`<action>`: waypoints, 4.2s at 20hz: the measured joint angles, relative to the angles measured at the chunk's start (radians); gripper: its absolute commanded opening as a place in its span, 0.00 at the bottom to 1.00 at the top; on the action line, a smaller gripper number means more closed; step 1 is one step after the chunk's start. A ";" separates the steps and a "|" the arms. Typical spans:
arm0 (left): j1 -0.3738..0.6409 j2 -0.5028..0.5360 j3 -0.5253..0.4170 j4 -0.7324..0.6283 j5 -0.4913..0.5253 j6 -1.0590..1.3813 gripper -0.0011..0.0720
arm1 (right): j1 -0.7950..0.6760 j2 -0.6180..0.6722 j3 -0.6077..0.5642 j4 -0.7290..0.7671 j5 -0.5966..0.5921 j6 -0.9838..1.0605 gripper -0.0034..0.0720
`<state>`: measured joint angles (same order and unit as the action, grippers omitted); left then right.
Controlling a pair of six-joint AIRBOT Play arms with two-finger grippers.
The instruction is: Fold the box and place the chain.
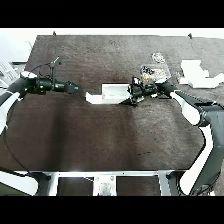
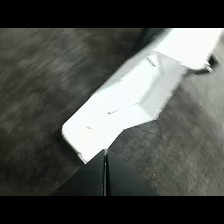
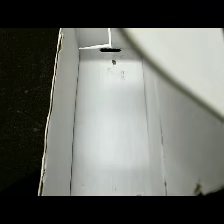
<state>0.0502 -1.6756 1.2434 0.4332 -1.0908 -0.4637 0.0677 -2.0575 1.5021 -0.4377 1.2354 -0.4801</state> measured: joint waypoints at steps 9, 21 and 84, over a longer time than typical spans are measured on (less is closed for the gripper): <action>-0.060 0.006 -0.044 0.197 0.105 -0.324 0.04 | 0.000 0.000 0.000 0.000 0.000 0.000 0.82; -0.164 -0.072 -0.046 0.203 0.224 -0.460 0.04 | 0.000 0.000 0.000 0.000 0.000 0.000 0.82; -0.381 -0.073 0.166 0.327 0.231 -0.921 0.63 | 0.000 0.000 0.000 0.000 0.000 0.000 0.82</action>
<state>-0.3305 -1.7485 1.4090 0.7605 -0.8597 -1.3842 0.0677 -2.0575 1.5021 -0.4381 1.2358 -0.4801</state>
